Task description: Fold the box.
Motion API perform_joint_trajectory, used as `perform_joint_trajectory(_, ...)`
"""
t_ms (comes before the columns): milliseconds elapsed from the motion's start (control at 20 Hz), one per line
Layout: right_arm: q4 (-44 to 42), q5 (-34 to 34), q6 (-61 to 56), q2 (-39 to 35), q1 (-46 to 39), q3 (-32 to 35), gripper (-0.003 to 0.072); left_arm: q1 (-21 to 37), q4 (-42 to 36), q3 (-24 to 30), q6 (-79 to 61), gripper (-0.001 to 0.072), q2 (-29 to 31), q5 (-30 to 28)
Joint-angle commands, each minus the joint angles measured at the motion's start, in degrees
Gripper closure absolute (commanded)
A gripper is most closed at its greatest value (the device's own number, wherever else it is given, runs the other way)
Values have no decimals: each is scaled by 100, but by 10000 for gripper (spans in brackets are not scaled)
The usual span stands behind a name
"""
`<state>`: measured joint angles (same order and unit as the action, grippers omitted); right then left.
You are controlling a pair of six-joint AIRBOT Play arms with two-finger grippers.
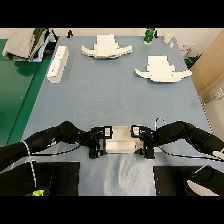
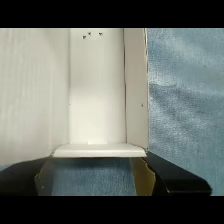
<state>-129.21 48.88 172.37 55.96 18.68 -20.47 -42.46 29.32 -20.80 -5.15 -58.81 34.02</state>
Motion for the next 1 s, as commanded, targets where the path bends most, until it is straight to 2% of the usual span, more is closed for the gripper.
perform_joint_trajectory(0,0,0,0,4,-2,0,177,4,-68,22,-46,14,136,33)
perform_joint_trajectory(400,0,-2,0,4,-2,0,177,-155,-516,61,-459,14,120,-68)
perform_joint_trajectory(950,0,-2,0,4,-2,0,177,-162,-365,142,-446,14,-24,-264)
